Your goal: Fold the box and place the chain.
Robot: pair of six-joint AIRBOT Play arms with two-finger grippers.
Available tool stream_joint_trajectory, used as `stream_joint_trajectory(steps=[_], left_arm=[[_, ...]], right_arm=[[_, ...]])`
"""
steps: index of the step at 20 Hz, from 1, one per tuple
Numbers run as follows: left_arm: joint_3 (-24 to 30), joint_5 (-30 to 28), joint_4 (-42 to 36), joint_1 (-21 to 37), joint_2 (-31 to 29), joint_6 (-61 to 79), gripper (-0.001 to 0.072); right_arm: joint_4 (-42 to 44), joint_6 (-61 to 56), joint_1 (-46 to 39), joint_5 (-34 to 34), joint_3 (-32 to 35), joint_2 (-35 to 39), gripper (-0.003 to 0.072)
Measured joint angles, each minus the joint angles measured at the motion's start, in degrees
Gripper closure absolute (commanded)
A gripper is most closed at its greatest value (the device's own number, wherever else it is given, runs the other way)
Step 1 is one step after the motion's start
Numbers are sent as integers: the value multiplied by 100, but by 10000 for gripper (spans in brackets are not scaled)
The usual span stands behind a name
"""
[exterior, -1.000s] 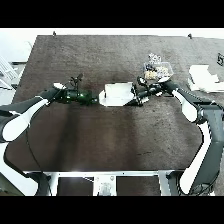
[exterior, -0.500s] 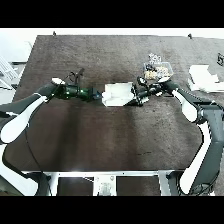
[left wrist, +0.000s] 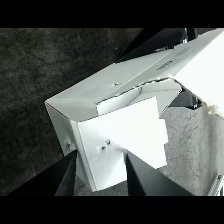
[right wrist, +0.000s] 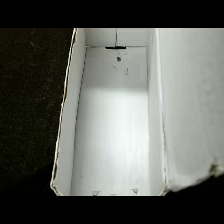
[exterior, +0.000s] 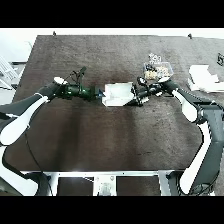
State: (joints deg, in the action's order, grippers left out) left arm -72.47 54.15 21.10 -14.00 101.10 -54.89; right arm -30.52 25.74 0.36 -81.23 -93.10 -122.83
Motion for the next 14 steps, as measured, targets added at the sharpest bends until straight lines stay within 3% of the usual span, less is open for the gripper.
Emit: stream_joint_trajectory(steps=[10, 14], left_arm=[[-20, -201, -13, -269, -2, -623, 345], [-232, -282, 455, -391, -2, -1241, 345]], right_arm=[[2, -2, 0, -2, 0, 0, 320], [2, 0, 0, 0, 0, 0, 321]])
